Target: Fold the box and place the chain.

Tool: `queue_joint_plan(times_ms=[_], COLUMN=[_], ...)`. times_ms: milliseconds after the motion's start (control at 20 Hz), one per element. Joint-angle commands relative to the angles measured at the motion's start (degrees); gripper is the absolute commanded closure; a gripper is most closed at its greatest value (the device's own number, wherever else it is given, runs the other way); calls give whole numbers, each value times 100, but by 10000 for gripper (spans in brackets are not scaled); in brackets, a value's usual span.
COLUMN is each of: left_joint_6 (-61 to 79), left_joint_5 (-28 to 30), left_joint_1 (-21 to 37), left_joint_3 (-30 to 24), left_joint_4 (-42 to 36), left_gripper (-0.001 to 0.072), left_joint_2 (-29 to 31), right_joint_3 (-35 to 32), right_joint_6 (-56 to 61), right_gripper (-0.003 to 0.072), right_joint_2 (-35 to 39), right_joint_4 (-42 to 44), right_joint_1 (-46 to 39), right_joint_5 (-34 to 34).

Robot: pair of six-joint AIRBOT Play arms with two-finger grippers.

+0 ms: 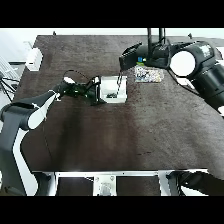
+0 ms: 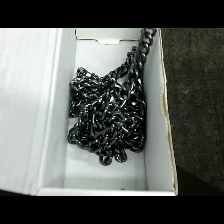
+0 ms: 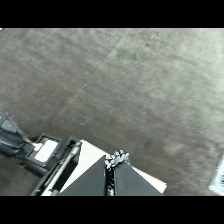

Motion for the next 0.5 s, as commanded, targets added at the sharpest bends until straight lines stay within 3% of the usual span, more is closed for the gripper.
queue_joint_plan(times_ms=[0, 350, 400, 450], left_joint_6=[0, 0, 0, 0], left_joint_5=[0, 0, -2, -2], left_joint_1=[4, 4, 4, 4], left_joint_3=[-2, -2, -2, -2], left_joint_4=[2, 2, 2, 2], left_gripper=[200, 200, 200, 200], left_joint_2=[-2, -2, -2, -2], right_joint_3=[-168, -1399, -1432, -1434], right_joint_6=[203, 483, 479, 476], right_gripper=[682, 681, 642, 415], right_joint_2=[-225, -1637, -1858, -1947], right_joint_4=[-28, -24, -26, -28], right_joint_1=[66, 61, 61, 61], right_joint_5=[-140, -2096, -2074, -2015])
